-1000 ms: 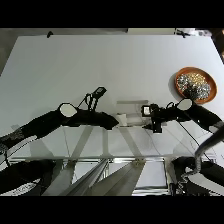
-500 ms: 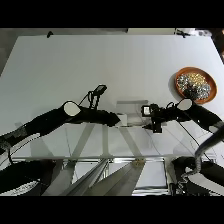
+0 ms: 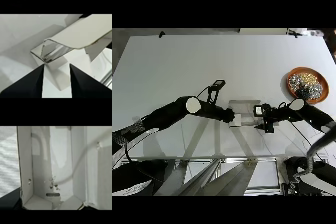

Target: Fold the box and place the chain.

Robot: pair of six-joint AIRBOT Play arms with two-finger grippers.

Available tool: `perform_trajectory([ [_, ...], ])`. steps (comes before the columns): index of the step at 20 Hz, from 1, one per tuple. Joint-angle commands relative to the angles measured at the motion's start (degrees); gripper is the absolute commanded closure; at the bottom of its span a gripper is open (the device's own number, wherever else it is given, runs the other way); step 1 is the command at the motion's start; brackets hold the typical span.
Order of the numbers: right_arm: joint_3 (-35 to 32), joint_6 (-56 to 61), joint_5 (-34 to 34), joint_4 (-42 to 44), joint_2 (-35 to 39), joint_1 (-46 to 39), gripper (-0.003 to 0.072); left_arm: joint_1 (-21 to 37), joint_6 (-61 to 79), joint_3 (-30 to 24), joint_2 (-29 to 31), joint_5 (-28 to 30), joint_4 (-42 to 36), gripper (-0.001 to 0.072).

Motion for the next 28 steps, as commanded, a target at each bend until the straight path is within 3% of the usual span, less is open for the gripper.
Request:
perform_trajectory([
  [1,0.0,0.0,0.0,0.0,0.0,0.0,0.0227,-1.2,-10.7,2.4,-0.1,-4.9,11.4,0.0359],
  [7,0.0,0.0,0.0,0.0,0.0,0.0,0.0227,-4.5,-17.8,4.4,-1.7,-7.1,16.1,0.0353],
  [14,0.0,0.0,0.0,0.0,0.0,0.0,0.0227,-7.3,-22.6,12.1,-7.9,-10.2,18.9,0.0327],
  [17,0.0,0.0,0.0,0.0,0.0,0.0,0.0227,-7.4,-26.9,12.4,-8.6,-12.3,21.7,0.0327],
  [25,0.0,0.0,0.0,0.0,0.0,0.0,0.0227,-9.1,-36.2,12.9,-11.6,-10.9,23.5,0.0328],
  [28,0.0,0.0,0.0,0.0,0.0,0.0,0.0227,-9.0,-36.5,15.8,-12.7,-15.1,25.5,0.0385],
])
